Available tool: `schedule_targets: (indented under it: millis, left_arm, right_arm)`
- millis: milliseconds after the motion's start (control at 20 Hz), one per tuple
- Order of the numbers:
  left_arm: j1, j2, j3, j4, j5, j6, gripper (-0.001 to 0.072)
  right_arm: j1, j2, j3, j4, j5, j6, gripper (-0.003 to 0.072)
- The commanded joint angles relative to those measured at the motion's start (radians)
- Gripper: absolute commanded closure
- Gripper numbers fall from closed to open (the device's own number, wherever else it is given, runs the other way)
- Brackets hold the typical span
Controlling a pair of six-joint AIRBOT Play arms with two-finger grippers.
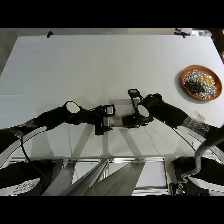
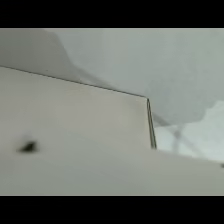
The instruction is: Fold the box and place the chain.
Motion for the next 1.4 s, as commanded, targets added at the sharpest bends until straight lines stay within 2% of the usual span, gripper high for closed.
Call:
schedule_targets:
  millis: [0, 250, 350, 550, 800, 850, 900, 950, 1000, 1350]
  left_arm:
    - [0.001, 0.0, 0.0, 0.005, -0.003, 0.003, 0.0338]
    - [0.001, 0.0, 0.0, 0.005, -0.003, 0.003, 0.0338]
    - [0.001, 0.0, 0.0, 0.005, -0.003, 0.003, 0.0338]
    - [0.001, 0.0, 0.0, 0.005, -0.003, 0.003, 0.0338]
    - [0.001, 0.0, 0.0, 0.005, -0.003, 0.003, 0.0338]
    - [0.001, 0.0, 0.0, 0.005, -0.003, 0.003, 0.0338]
    - [0.001, 0.0, 0.0, 0.005, -0.003, 0.003, 0.0338]
    - [0.001, 0.0, 0.0, 0.005, -0.003, 0.003, 0.0338]
    - [0.001, 0.0, 0.0, 0.005, -0.003, 0.003, 0.0338]
    - [0.001, 0.0, 0.0, 0.005, -0.003, 0.003, 0.0338]
  right_arm:
    - [-0.036, 0.001, 0.0, -0.016, 0.041, 0.022, 0.0349]
    - [-0.042, 0.0, 0.0, -0.061, 0.049, 0.089, 0.0366]
    - [-0.042, 0.0, 0.0, -0.065, 0.058, 0.097, 0.0474]
    - [-0.042, 0.0, 0.0, -0.061, 0.056, 0.152, 0.0636]
    - [-0.039, -0.01, 0.0, -0.055, 0.072, 0.152, 0.0672]
    - [-0.037, -0.011, 0.0, -0.054, 0.069, 0.151, 0.0671]
    - [-0.032, -0.011, 0.0, -0.053, 0.06, 0.151, 0.0606]
    - [-0.031, -0.011, 0.0, -0.052, 0.047, 0.151, 0.0434]
    - [-0.031, -0.011, 0.0, -0.048, 0.035, 0.151, 0.0336]
    - [-0.031, -0.022, -0.001, -0.042, -0.011, 0.151, 0.0344]
